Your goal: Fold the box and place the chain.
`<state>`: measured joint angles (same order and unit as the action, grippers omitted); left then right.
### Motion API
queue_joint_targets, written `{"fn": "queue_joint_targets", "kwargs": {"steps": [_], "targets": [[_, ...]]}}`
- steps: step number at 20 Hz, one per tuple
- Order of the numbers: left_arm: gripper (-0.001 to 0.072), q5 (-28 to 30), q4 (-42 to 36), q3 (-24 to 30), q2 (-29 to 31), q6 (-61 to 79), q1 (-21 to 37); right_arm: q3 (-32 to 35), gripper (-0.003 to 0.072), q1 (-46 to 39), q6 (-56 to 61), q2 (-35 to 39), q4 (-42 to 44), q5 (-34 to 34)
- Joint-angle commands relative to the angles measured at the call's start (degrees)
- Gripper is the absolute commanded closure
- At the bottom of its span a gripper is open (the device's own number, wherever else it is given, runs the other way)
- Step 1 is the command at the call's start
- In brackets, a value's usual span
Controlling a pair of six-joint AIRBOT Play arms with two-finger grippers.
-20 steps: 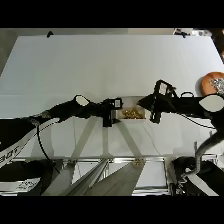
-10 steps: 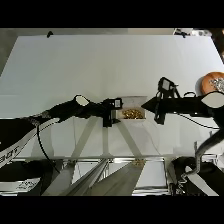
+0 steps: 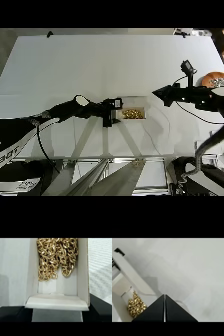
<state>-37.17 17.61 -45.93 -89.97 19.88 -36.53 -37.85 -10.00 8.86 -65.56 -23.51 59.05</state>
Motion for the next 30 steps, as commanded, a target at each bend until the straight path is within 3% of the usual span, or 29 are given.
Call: {"fn": "queue_joint_targets", "kwargs": {"steps": [1, 5, 9, 12, 19, 22, 24, 25, 30], "targets": [[0.0212, 0.0, 0.0, 0.0, 0.0, 0.0, 0.0, -5.0, 0.0675, 1.4, 1.4, -10.3, 2.5, -0.5], [0.0212, 0.0, 0.0, 0.0, 0.0, 0.0, 0.0, -10.9, 0.0677, 7.1, 2.3, -16.2, -0.3, 2.0], [0.0212, 0.0, 0.0, 0.0, 0.0, 0.0, 0.0, -11.1, 0.0679, 11.0, 2.3, -17.3, -4.4, 4.3], [0.0212, 0.0, 0.0, 0.0, 0.0, 0.0, 0.0, -11.1, 0.0679, 11.1, 2.2, -17.1, -6.8, 9.0], [0.0212, 0.0, 0.0, 0.0, 0.0, 0.0, 0.0, -11.9, 0.0669, 12.9, -0.8, -10.0, -9.3, 10.7], [0.0212, 0.0, 0.0, 0.0, 0.0, 0.0, 0.0, -12.9, 0.0625, 15.3, -1.4, -8.1, -13.2, 10.6], [0.0212, 0.0, 0.0, 0.0, 0.0, 0.0, 0.0, -14.2, 0.046, 17.6, -1.0, -7.8, -14.9, 10.6], [0.0212, 0.0, 0.0, 0.0, 0.0, 0.0, 0.0, -14.9, 0.042, 19.0, 0.0, -7.8, -16.2, 10.1], [0.0212, 0.0, 0.0, 0.0, 0.0, 0.0, 0.0, -15.8, 0.0387, 24.1, 1.9, -7.8, -23.9, 9.1]]}}
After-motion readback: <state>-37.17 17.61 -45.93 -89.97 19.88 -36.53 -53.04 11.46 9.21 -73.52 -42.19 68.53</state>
